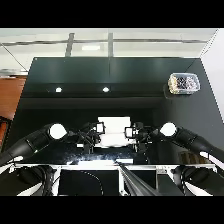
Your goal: Fold the box and place the chain.
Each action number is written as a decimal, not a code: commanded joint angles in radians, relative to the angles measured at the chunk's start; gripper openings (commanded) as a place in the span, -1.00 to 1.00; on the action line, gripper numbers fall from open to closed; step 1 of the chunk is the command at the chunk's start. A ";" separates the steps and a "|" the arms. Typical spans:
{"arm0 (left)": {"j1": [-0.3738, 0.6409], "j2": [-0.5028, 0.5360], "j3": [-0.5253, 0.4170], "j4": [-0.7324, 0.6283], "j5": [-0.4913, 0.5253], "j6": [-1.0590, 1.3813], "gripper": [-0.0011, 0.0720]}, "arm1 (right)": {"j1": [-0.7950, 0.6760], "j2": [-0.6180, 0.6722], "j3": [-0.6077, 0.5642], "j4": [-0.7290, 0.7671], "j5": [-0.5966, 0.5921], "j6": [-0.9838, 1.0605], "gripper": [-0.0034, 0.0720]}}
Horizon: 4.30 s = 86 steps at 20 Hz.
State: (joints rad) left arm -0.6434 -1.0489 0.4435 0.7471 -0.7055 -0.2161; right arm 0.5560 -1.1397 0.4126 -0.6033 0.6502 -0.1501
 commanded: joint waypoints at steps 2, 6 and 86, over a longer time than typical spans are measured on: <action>-0.009 -0.022 0.000 -0.074 0.009 0.002 -0.61 | 0.001 0.000 0.000 0.000 0.000 0.000 -0.38; -0.056 -0.055 0.000 -0.098 0.085 0.001 -0.61 | 0.001 0.000 0.000 0.000 0.000 0.000 -0.38; 0.070 -0.067 0.089 0.087 -0.044 -1.229 0.94 | 0.001 0.000 0.000 0.007 -0.034 0.027 -0.38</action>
State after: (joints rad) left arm -0.5110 -1.1160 0.5037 0.7082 -0.8017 -1.2762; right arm 0.5571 -1.1397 0.4122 -0.5964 0.6163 -0.1230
